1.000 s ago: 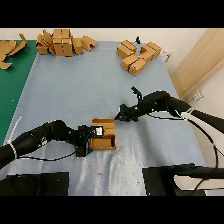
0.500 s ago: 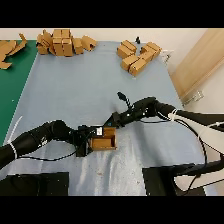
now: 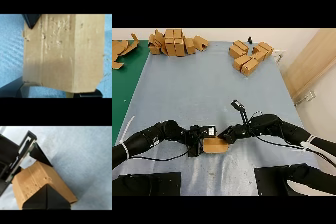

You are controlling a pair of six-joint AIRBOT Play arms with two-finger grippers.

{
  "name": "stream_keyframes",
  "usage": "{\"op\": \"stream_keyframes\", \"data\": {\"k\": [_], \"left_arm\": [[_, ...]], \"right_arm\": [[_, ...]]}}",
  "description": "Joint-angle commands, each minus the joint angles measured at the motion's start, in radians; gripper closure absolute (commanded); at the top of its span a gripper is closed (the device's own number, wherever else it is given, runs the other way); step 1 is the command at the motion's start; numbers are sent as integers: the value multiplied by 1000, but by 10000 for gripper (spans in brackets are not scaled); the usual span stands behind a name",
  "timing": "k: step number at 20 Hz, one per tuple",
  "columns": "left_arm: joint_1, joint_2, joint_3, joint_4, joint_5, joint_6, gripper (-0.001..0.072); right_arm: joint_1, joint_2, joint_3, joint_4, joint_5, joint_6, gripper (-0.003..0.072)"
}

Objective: Fold the box.

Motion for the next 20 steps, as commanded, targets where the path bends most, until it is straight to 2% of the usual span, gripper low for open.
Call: {"op": "stream_keyframes", "data": {"k": [1, 6, 10, 13, 14, 15, 16, 17, 20], "left_arm": [[1, 0, 1, 0, 1, 0, 184], [1, 0, 1, 0, 0, 0, 185], [1, 0, 1, 0, -1, 0, 184], [1, 0, 1, 0, 0, 0, 184], [1, 0, 1, 0, 0, 0, 184], [1, 0, 1, 0, 0, 0, 184], [1, 0, 1, 0, 0, 0, 184], [1, 0, 1, 0, -1, 0, 184], [1, 0, 1, 0, 0, 0, 184]], "right_arm": [[94, 53, -18, -101, 160, -42, 682], [277, 145, -19, -211, 353, -45, 683], [332, 169, -20, -331, 350, -46, 682], [354, 169, -19, -512, 349, -49, 678], [354, 169, -18, -526, 349, -50, 577], [354, 168, -15, -537, 346, -58, 436], [355, 169, -13, -543, 334, -79, 348], [355, 169, -9, -550, 318, -105, 318], [356, 169, -5, -555, 297, -181, 317]]}}
